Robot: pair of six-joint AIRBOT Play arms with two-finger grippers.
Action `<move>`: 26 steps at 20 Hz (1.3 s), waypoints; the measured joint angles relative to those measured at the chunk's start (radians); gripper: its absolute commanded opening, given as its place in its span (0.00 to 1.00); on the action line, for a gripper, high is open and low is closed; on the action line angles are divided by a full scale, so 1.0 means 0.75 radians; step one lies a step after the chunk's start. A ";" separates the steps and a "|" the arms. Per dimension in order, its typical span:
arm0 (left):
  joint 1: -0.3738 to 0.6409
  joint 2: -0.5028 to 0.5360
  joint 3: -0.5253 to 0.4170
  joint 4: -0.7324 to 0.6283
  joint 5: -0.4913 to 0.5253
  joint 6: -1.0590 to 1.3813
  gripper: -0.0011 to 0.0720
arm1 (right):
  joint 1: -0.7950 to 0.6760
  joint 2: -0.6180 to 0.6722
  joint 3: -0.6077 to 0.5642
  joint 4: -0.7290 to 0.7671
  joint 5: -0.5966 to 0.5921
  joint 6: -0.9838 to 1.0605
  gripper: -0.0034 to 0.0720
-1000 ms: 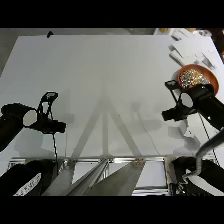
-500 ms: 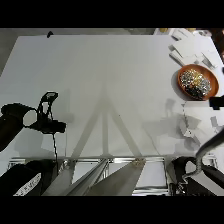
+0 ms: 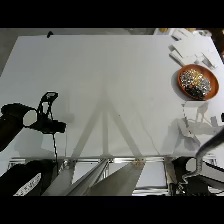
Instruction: Fold the box and place the chain.
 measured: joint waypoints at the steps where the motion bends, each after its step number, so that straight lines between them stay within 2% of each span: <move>1: 0.000 0.000 0.000 0.000 0.000 0.000 0.03 | -0.005 -0.025 0.000 -0.004 0.004 -0.004 0.33; 2: 0.000 0.000 0.000 0.001 0.000 0.000 0.03 | -0.009 -0.046 0.000 -0.009 0.004 -0.004 0.13; 3: 0.000 0.000 0.000 0.001 0.000 0.000 0.03 | -0.010 -0.058 0.000 -0.013 0.005 -0.005 0.07; 6: 0.000 0.000 0.000 0.001 0.000 0.000 0.03 | 0.013 -0.061 0.000 -0.015 0.041 -0.006 0.07; 9: 0.000 0.000 0.000 0.001 0.000 0.000 0.03 | 0.121 0.011 0.000 0.024 0.112 -0.006 0.07; 14: 0.000 0.000 0.000 0.001 0.000 0.000 0.03 | 0.453 0.252 -0.012 0.350 0.174 -0.009 0.07; 17: 0.000 0.000 0.000 0.001 0.000 0.000 0.03 | 0.688 0.450 -0.097 0.589 0.126 0.005 0.07; 20: 0.000 0.000 0.000 0.000 -0.001 0.000 0.03 | 0.917 0.629 -0.253 0.761 0.015 0.075 0.07; 24: 0.000 0.000 -0.001 0.000 0.008 0.000 0.03 | 1.164 0.733 -0.402 0.887 -0.102 0.157 0.07; 25: 0.000 -0.001 -0.001 -0.001 0.021 0.000 0.04 | 1.213 0.745 -0.421 0.904 -0.125 0.167 0.07; 26: 0.000 -0.001 -0.001 -0.001 0.043 -0.001 0.14 | 1.251 0.752 -0.433 0.917 -0.143 0.175 0.07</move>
